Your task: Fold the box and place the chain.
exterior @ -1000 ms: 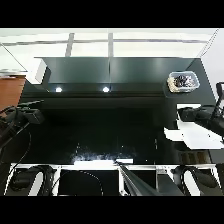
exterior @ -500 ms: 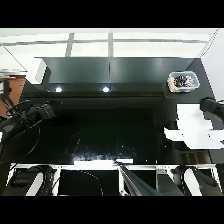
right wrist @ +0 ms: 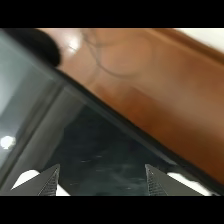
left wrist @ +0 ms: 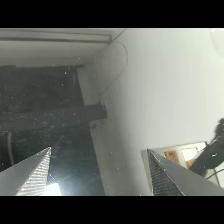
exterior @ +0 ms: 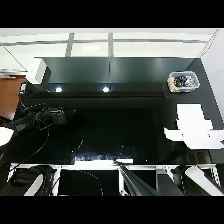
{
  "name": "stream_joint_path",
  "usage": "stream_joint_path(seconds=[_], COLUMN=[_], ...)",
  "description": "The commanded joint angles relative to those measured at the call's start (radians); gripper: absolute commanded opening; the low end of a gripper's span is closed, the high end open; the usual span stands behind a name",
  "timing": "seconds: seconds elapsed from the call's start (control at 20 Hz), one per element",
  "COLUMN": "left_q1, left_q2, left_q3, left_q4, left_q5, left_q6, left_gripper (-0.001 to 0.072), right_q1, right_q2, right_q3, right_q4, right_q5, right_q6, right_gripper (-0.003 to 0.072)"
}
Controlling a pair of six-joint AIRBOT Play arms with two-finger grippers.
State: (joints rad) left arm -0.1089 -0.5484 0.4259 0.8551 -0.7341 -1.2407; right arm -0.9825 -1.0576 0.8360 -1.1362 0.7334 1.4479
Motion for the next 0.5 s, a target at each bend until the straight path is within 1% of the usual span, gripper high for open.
stream_joint_path(seconds=[0.0, 0.1, 0.2, 0.3, 0.35, 0.45], left_q1=[-0.014, -0.014, -0.014, -0.014, -0.014, -0.014], left_q2=[-0.004, -0.004, -0.004, -0.006, -0.011, -0.021], left_q3=[0.0, 0.0, 0.0, 0.0, 0.0, 0.0], left_q4=[0.0, -0.001, -0.001, 0.0, 0.0, 0.0], left_q5=[0.001, 0.0, 0.0, 0.0, 0.0, -0.003], left_q6=[0.003, 0.003, 0.003, 0.004, 0.003, 0.003], left_gripper=[0.0712, 0.0712, 0.0711, 0.0707, 0.0707, 0.0707], right_q1=[-0.173, -0.24, -0.3, -0.338, -0.352, -0.357], right_q2=[-0.125, -0.19, -0.294, -0.402, -0.456, -0.562], right_q3=[0.097, 0.135, 0.199, 0.28, 0.325, 0.407], right_q4=[0.004, 0.026, 0.069, 0.059, 0.074, 0.159], right_q5=[0.134, 0.189, 0.32, 0.43, 0.503, 0.697], right_q6=[-0.023, -0.154, -0.327, -0.362, -0.407, -0.52], right_gripper=[0.0608, 0.0608, 0.0608, 0.0608, 0.0608, 0.0607])
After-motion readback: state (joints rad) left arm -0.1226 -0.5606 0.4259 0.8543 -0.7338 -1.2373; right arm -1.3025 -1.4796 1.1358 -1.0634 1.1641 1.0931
